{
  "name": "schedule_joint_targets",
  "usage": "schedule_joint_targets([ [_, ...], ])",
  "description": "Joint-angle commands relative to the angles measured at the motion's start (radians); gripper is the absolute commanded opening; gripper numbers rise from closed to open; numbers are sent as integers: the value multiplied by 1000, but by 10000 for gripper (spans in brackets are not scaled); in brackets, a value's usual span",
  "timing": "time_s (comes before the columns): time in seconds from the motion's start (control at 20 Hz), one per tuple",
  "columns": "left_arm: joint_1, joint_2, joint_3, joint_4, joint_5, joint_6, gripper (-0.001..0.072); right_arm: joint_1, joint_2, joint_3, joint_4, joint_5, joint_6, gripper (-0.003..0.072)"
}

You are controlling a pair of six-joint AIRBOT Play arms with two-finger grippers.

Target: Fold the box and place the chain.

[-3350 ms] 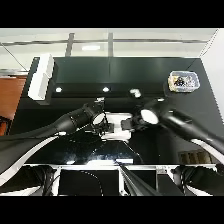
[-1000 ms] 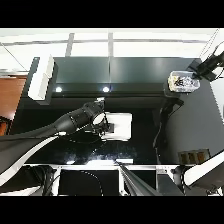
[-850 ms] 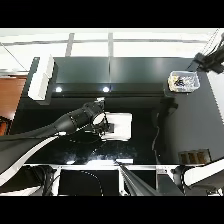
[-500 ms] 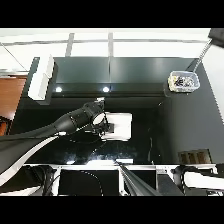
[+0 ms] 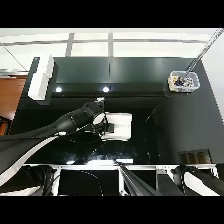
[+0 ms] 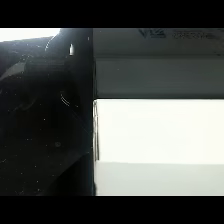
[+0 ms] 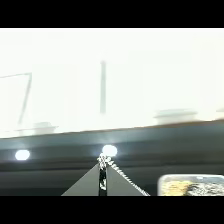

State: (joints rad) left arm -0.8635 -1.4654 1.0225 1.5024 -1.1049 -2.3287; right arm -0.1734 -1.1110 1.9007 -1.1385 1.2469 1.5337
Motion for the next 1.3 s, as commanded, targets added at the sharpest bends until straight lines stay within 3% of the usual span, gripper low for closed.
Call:
schedule_joint_targets([
  [0.0, 1, 0, 1, 0, 0, 0, 31, 4, 95, -4, 127, 98, -48, 12],
  [0.15, 1, 0, 1, 0, 0, 0, 31, 85, 192, -105, 141, 140, -94, 11],
  [0.45, 1, 0, 1, 0, 1, 0, 31, 345, 275, -462, 208, 317, -122, 11],
  [0.55, 1, 0, 1, 1, 2, 0, 32, 442, 275, -617, 259, 256, -133, 11],
  [0.8, 1, 0, 1, 0, 0, 0, 31, 620, 240, -948, 354, -65, -133, 11],
  [0.95, 1, 0, 1, 0, 0, 0, 31, 687, 183, -1018, 385, -137, -142, 11],
  [1.25, 1, 0, 1, 1, 0, 0, 31, 747, 83, -1019, 374, -181, -144, 12],
])
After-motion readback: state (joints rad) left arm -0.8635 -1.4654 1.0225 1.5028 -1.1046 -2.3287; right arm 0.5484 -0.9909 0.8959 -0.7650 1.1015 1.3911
